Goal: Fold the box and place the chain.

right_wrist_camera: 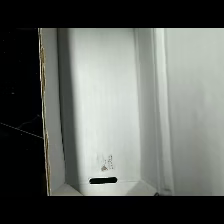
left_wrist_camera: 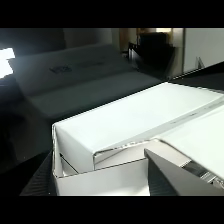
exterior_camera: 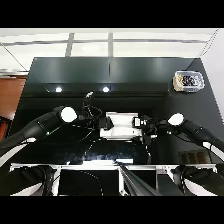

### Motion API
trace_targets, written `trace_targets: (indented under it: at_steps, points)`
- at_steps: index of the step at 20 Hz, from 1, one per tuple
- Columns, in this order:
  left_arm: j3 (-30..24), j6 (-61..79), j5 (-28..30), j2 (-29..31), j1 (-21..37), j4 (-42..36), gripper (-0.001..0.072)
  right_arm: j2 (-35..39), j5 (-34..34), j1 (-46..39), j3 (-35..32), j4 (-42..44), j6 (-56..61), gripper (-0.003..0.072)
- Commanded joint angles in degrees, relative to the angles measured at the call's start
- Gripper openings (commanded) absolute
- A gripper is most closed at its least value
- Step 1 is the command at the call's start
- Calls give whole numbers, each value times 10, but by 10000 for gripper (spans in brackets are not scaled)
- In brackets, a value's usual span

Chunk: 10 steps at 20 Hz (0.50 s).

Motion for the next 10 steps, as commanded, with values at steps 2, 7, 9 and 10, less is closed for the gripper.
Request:
trace_targets:
  at_steps: [2, 7, 9, 10]
  points:
    - [7, -20, -2, 0, -5, 14, 624, 0, 0, 0, 0, 0, 0, 493]
    - [29, -17, -61, 5, 27, 39, 707, 0, 0, 0, 0, 0, 0, 493]
    - [34, -17, -97, 24, 63, 61, 707, 0, 0, 0, 0, 0, 0, 493]
    - [34, -14, -115, 40, 84, 75, 708, 0, 0, 0, 0, 0, 0, 493]
